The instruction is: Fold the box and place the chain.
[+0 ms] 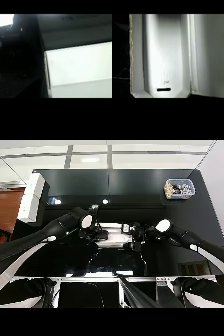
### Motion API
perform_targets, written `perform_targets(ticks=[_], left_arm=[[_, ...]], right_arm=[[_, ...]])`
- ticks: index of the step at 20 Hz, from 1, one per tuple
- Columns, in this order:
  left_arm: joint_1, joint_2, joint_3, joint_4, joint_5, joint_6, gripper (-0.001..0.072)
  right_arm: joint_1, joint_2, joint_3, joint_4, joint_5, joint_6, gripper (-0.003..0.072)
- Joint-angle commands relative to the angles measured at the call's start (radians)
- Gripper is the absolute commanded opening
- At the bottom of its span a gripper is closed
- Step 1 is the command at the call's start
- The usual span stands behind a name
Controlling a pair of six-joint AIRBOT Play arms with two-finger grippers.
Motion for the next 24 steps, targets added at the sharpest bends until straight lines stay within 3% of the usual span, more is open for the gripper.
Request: perform_targets(ticks=[1, 2, 6, 8, 10, 24], left_arm=[[0.0, -0.002, -0.001, 0.003, -0.009, -0.003, 0.0061], [0.0, -0.002, -0.001, 0.003, -0.009, -0.003, 0.0024], [0.0, -0.002, 0.005, 0.0, -0.009, -0.002, 0.0036], [0.0, -0.002, 0.019, 0.002, -0.011, -0.002, 0.0311], [0.0, -0.002, 0.036, 0.005, -0.028, -0.002, 0.0374], [-0.057, -0.067, 0.111, 0.092, -0.073, -0.085, 0.0366]], right_arm=[[-0.001, 0.0, 0.0, -0.003, -0.003, 0.0, 0.0127], [-0.001, 0.0, 0.0, -0.003, -0.003, 0.0, 0.0126], [-0.001, 0.0, 0.0, -0.003, -0.003, 0.0, 0.0127], [-0.001, 0.0, 0.0, -0.003, -0.003, 0.0, 0.0127], [-0.001, 0.0, 0.0, -0.003, -0.003, 0.0, 0.0127], [-0.001, 0.0, 0.0, -0.003, -0.003, 0.0, 0.0126]])
